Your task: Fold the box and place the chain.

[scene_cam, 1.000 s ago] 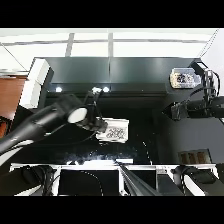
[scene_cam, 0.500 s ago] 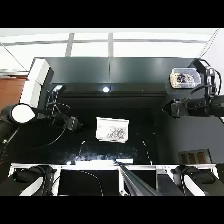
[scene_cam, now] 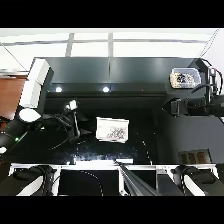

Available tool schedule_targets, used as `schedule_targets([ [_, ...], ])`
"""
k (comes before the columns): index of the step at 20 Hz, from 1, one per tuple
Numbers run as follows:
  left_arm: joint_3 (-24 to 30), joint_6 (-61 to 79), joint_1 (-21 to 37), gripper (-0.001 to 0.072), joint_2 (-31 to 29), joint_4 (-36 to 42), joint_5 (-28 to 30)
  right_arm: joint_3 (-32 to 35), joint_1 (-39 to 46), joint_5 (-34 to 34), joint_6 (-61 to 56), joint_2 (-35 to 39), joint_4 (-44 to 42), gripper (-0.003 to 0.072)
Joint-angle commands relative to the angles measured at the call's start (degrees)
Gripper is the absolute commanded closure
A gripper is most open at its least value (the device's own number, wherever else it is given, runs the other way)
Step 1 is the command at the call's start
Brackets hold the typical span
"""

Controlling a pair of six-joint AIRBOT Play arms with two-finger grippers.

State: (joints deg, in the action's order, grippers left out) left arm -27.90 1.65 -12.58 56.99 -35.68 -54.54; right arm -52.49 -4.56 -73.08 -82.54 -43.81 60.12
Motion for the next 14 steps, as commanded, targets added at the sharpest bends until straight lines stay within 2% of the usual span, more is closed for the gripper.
schedule_targets([
  [1,0.3,20.1,-4.2,-0.0001,4.7,5.1,3.1,0.0,0.0,0.0,-0.4,0.0,0.0,0.0234],
  [5,0.2,21.5,-7.1,0.0000,9.5,4.0,3.2,0.0,0.0,-0.3,-0.4,0.0,0.0,0.0234],
  [14,0.2,20.0,-7.0,-0.0001,10.6,6.1,4.4,0.2,0.0,-0.1,-0.4,0.0,0.0,0.0234],
])
